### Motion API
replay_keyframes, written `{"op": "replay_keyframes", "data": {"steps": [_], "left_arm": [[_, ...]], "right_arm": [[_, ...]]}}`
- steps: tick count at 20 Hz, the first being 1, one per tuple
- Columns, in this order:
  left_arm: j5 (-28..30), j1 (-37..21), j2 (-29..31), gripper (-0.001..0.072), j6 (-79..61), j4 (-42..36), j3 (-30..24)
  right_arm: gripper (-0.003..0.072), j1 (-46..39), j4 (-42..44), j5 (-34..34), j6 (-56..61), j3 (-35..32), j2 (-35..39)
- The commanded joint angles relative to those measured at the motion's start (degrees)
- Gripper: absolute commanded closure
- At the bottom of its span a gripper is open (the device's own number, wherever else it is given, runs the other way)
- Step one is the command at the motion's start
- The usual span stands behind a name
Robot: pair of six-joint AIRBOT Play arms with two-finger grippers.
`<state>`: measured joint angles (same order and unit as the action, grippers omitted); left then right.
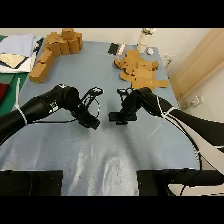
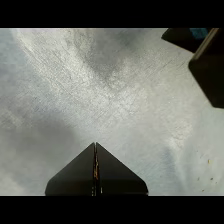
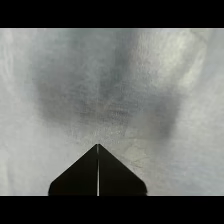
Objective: Fold the box.
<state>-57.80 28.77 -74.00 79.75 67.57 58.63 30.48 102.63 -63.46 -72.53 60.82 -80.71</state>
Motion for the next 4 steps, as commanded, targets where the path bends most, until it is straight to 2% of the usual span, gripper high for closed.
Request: {"op": "replay_keyframes", "data": {"steps": [1, 4], "left_arm": [[0.85, 1.16, 0.15, 0.0697, 0.81, -0.26, -0.52], [0.81, 1.16, 0.17, 0.0697, 0.81, -0.26, -0.52]], "right_arm": [[0.0682, -0.07, 0.68, -3.89, -0.68, 0.63, -0.66], [0.0682, -0.07, 0.68, -3.91, -0.68, 0.63, -0.66]]}}
